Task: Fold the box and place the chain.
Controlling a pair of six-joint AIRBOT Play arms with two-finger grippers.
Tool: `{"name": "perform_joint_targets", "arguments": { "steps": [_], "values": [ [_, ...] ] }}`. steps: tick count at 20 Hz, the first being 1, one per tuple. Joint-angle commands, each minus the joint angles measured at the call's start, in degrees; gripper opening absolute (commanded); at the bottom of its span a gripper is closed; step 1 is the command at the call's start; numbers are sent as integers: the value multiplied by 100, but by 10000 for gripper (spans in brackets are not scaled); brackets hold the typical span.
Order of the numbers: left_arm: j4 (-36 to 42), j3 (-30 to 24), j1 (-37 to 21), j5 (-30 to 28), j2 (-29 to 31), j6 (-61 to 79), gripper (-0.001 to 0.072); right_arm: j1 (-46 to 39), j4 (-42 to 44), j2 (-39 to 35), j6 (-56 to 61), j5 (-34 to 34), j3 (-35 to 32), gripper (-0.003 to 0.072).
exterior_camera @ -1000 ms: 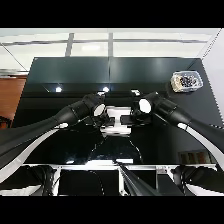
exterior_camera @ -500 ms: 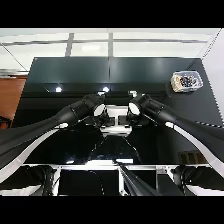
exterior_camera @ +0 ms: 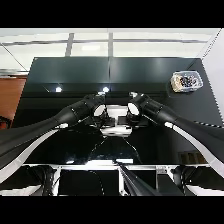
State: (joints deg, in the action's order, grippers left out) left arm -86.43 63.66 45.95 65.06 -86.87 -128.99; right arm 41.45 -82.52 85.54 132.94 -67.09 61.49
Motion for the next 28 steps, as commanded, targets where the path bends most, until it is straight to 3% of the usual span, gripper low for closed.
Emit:
{"name": "perform_joint_targets", "arguments": {
  "steps": [1, 2, 3, 8, 9, 10, 14, 17, 19, 22, 25, 26, 27, 28],
  "values": [
    [11, 0, -4, -7, 4, -4, 27, 4, 39, 2, 7, 31, 7, 211],
    [11, 0, -4, -7, 4, -2, 27, 4, 37, 2, 7, 35, 7, 191],
    [11, 0, -4, -4, 4, -2, 27, 4, 37, 2, 7, 42, 7, 13],
    [11, 0, -4, -4, 4, -2, 26, 2, 37, -7, -120, 48, 7, 21],
    [11, 0, -4, -4, 4, -2, 27, 2, 37, -26, -122, 46, 7, 141],
    [11, 0, -4, -4, 4, -2, 27, 2, 37, -48, -162, 44, 11, 325],
    [11, 0, -4, -4, 4, -2, 26, 2, -26, -518, -903, -15, 66, 334],
    [11, 0, -4, -11, 4, -2, 27, -17, -195, -1486, -1318, -94, 177, 334],
    [11, 0, -4, -9, 4, -2, 27, -125, -1080, -2262, -1423, -201, 203, 333],
    [11, 0, -4, -7, 4, -2, 27, -634, -3235, -2964, -1794, -13, 118, 332],
    [11, 0, -4, -7, 4, -2, 27, -2129, -3554, -2874, -1768, 911, -116, 334],
    [11, 0, -4, -7, 4, -2, 27, -2710, -3442, -2785, -1644, 1386, -278, 441],
    [11, 0, -4, -7, 4, -2, 27, -3289, -3143, -2623, -1613, 1821, -433, 720],
    [9, 0, -4, -7, 4, -2, 27, -3790, -2573, -2371, -1657, 2085, -501, 720]
  ]
}}
